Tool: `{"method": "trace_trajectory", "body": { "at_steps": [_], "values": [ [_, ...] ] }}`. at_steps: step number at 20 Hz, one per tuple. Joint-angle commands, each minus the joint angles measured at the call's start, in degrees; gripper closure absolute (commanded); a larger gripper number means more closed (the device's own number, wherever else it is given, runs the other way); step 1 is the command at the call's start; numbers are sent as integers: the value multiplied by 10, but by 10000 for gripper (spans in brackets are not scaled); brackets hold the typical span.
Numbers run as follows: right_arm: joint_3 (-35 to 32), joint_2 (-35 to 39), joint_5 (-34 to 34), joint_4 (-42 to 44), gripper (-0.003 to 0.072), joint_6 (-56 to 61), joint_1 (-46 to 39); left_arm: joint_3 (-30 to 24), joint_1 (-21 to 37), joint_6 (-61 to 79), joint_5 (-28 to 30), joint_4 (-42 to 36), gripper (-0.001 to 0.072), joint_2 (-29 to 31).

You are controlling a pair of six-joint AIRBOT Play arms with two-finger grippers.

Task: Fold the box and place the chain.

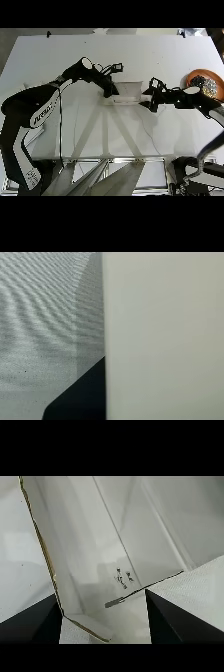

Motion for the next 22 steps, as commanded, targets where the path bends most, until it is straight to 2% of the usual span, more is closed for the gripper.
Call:
{"method": "trace_trajectory", "body": {
  "at_steps": [1,5,12,16,22],
  "values": [
    [34,-22,23,-48,130,41,-3,0,0,0,0,0,700,0],
    [54,-22,24,-53,130,70,-22,0,0,0,0,0,700,0],
    [63,-31,53,-49,130,28,-28,0,0,0,0,0,699,0],
    [106,-68,94,-47,130,29,-35,0,0,0,0,0,699,0],
    [159,-113,103,-49,130,29,-35,0,0,0,0,0,699,0]
  ]
}}
